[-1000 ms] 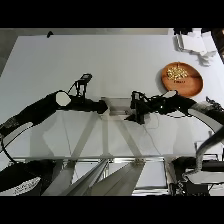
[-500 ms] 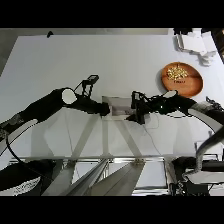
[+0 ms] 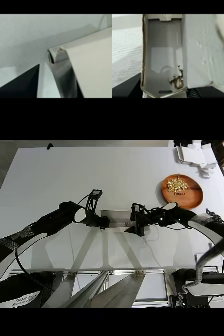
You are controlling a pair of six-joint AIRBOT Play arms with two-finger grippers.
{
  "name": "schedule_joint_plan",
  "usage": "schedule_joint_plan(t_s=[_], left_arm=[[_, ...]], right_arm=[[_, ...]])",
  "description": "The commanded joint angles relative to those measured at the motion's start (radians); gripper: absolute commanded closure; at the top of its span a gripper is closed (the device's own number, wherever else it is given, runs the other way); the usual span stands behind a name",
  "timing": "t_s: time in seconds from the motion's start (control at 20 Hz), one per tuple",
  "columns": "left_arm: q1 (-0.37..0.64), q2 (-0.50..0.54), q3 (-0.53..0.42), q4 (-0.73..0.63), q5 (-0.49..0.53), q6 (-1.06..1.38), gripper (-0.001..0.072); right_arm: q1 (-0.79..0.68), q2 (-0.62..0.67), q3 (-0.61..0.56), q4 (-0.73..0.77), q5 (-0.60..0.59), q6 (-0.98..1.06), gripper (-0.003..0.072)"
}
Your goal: Fold the box and place the chain.
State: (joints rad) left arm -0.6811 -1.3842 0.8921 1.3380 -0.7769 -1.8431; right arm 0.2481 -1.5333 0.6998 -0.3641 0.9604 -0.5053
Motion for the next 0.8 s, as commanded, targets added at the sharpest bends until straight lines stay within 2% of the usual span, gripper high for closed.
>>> schedule_joint_plan(t_s=[0.0, 0.05, 0.1, 0.15, 0.4, 0.55, 0.6, 0.75], left_arm=[[-0.013, -0.004, 0.047, 0.098, -0.019, -0.109, 0.0305], [-0.013, -0.007, 0.058, 0.09, -0.025, -0.122, 0.0265], [-0.013, -0.011, 0.066, 0.076, -0.031, -0.122, 0.0173], [-0.013, -0.014, 0.074, 0.058, -0.032, -0.121, 0.0136], [-0.013, -0.08, 0.12, 0.06, -0.107, -0.122, 0.0147], [-0.034, -0.133, 0.17, 0.191, -0.132, -0.262, 0.016], [-0.044, -0.148, 0.192, 0.238, -0.145, -0.294, 0.0244], [-0.069, -0.185, 0.228, 0.278, -0.2, -0.298, 0.0331]], right_arm=[[0.0, 0.0, 0.0, -0.002, 0.001, 0.0, 0.0238], [0.0, 0.0, 0.0, -0.002, 0.001, 0.0, 0.0238], [0.0, 0.0, 0.0, -0.002, 0.001, 0.0, 0.0238], [0.0, 0.0, 0.0, -0.002, 0.001, 0.0, 0.0238], [0.0, 0.0, 0.0, -0.002, 0.001, 0.0, 0.0238], [0.0, 0.0, 0.0, -0.002, 0.001, 0.0, 0.0238], [0.0, 0.0, 0.0, -0.002, 0.001, 0.0, 0.0238], [0.0, 0.0, 0.0, -0.002, 0.001, 0.0, 0.0238]])
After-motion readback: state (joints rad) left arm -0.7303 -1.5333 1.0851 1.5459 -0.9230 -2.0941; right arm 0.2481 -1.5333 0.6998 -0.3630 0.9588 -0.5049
